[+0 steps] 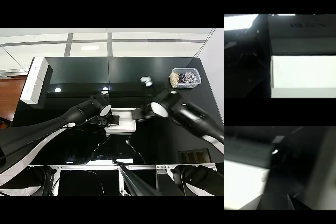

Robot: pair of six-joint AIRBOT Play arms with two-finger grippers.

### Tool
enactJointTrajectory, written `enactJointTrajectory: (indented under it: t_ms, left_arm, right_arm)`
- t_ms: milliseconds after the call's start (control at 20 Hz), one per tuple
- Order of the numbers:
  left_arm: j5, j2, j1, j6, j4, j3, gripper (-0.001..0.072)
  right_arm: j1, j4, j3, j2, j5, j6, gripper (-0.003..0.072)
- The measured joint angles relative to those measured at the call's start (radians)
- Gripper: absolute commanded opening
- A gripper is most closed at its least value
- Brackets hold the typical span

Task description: Fold the box and place the chain.

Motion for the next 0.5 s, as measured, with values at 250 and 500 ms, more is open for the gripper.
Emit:
enactJointTrajectory:
  t_ms: [250,500]
  left_arm:
    - [-0.001,0.000,0.000,0.000,0.000,0.000,0.0030]
    - [-0.001,0.000,0.000,0.000,0.000,0.000,0.0029]
  right_arm:
    - [-0.261,-0.357,-0.063,0.056,-0.175,-0.003,0.0720]
    - [-0.668,-0.221,0.089,-0.184,-0.406,0.001,0.0720]
